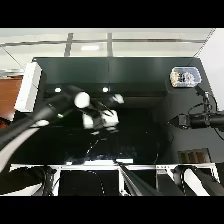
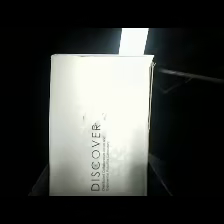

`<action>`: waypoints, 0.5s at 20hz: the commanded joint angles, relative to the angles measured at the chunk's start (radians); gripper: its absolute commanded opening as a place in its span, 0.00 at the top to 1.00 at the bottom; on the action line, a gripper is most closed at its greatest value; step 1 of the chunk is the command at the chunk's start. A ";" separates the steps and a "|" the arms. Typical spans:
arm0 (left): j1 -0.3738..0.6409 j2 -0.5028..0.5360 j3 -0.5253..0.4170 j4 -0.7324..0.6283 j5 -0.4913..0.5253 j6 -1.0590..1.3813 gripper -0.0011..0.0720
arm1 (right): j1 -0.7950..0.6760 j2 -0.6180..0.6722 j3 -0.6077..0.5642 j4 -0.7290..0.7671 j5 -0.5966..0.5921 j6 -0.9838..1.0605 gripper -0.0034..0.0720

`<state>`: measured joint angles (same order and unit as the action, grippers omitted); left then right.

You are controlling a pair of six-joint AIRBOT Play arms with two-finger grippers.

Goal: Fold the box and place the chain.

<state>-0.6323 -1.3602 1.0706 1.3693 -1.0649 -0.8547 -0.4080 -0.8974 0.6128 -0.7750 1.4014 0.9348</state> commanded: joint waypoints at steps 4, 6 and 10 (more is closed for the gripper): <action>0.602 0.166 -0.071 0.227 -0.350 -0.409 0.50 | 0.001 0.000 0.000 0.000 -0.004 0.000 0.93; 0.808 0.182 -0.105 0.206 -0.360 -0.409 0.50 | 0.001 0.001 0.000 0.001 -0.010 0.000 0.93; 1.172 0.245 -0.182 0.204 -0.313 -0.404 0.50 | 0.001 0.000 -0.005 0.019 -0.018 0.000 0.93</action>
